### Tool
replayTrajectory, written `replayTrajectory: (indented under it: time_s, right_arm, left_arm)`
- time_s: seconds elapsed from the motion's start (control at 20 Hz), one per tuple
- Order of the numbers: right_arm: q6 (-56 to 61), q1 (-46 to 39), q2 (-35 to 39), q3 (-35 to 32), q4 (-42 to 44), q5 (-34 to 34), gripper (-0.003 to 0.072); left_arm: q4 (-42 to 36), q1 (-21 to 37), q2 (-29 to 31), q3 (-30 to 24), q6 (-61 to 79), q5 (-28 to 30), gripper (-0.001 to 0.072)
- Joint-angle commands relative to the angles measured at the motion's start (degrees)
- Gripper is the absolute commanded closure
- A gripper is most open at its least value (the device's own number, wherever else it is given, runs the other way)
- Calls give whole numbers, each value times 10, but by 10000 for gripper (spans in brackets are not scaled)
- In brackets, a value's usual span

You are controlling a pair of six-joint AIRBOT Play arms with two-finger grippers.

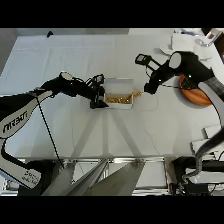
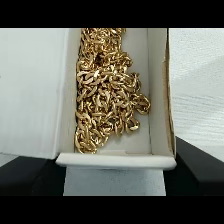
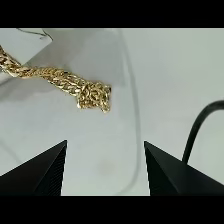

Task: Fold the box and place the chain.

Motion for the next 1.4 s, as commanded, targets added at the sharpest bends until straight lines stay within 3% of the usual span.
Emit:
replayTrajectory:
  time_s: [0.0, 0.3, 0.45, 0.55, 0.6, 0.8, 1.05, 1.35]
  right_arm:
    - [-53, 16, -51, 0, 2, -23, 135]
    - [-52, 42, -82, 0, 4, -58, 152]
    - [-37, 46, -96, 0, 3, -67, 331]
    - [-18, 46, -100, 0, 2, -55, 613]
    - [-17, 46, -99, 0, 1, -37, 673]
    - [3, 46, -78, 0, -2, 29, 674]
    - [39, 46, 10, 0, 3, 69, 674]
    - [39, 90, 86, 0, 98, 28, 674]
  left_arm:
    - [0, 0, 0, 0, 0, 0, 316]
    - [0, 0, 0, 0, 0, 0, 316]
    - [0, 0, 0, 0, 0, 0, 316]
    - [0, 0, 0, 0, 0, 0, 316]
    - [0, 0, 0, 0, 0, 0, 316]
    - [0, 0, 0, 0, 0, 0, 316]
    - [0, 0, 0, 0, 0, 0, 316]
    - [0, 0, 0, 0, 0, 0, 316]
